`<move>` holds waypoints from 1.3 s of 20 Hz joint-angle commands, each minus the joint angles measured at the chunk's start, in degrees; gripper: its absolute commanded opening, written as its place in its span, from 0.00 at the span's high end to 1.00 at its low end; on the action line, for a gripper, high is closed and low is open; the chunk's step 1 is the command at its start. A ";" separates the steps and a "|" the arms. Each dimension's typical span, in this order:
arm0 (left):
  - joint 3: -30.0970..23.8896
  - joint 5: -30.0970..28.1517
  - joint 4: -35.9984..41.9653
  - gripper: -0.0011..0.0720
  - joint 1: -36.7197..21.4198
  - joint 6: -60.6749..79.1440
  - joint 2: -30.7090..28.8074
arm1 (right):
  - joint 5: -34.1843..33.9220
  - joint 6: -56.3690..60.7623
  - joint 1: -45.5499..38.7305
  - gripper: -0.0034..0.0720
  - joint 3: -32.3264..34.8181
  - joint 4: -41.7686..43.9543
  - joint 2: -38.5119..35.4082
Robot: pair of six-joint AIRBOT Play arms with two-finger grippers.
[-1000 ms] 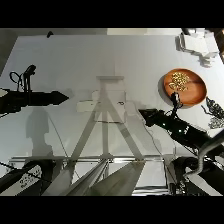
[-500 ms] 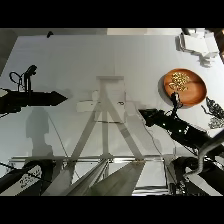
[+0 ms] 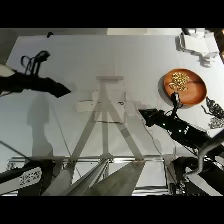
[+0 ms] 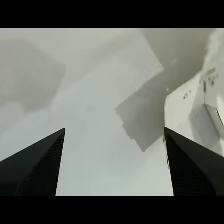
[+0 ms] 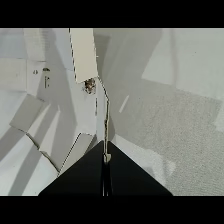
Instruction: Fold the box and place the chain.
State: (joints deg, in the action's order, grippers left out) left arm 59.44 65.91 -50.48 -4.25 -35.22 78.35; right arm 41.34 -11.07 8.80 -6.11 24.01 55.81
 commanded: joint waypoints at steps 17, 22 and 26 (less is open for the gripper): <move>25.11 12.28 13.70 0.03 14.43 15.89 28.02 | 0.02 0.02 0.04 0.94 0.02 0.00 0.02; 25.09 13.18 12.28 0.03 17.29 16.41 29.70 | 0.02 0.02 0.04 0.94 0.02 0.00 0.02; 25.09 13.27 12.17 0.18 18.58 19.67 30.51 | 0.02 0.02 0.04 0.94 0.02 0.00 0.02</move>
State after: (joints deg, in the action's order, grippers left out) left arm 84.51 78.96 -38.00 13.37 -17.43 108.25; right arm 41.36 -11.07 8.80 -6.11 23.99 55.81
